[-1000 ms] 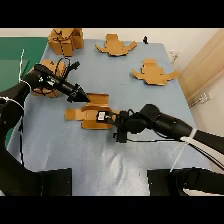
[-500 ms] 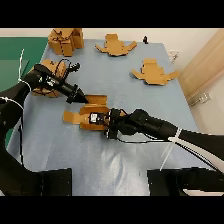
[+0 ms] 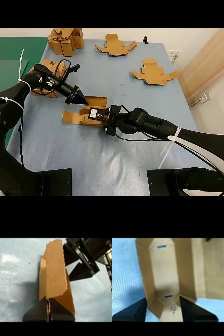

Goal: Fold the box.

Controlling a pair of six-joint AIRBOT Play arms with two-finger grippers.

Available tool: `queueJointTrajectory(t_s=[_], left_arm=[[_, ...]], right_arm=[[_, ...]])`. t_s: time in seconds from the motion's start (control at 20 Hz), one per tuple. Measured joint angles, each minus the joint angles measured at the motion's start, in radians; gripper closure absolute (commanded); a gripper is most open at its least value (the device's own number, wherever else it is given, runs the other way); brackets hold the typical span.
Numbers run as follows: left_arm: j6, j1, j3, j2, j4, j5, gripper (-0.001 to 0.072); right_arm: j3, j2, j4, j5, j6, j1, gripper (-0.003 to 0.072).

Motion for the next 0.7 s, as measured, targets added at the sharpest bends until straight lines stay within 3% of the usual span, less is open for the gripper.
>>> queueJointTrajectory(t_s=[0.05, 0.7], left_arm=[[0.000, 0.000, 0.000, 0.000, 0.002, -0.006, 0.0695], [-0.001, 0.001, 0.000, 0.000, 0.019, -0.021, 0.0695]], right_arm=[[0.005, 0.000, -0.025, -0.002, 0.024, 0.000, -0.0023], [0.018, 0.004, -0.183, -0.045, 0.174, 0.000, -0.0025]])
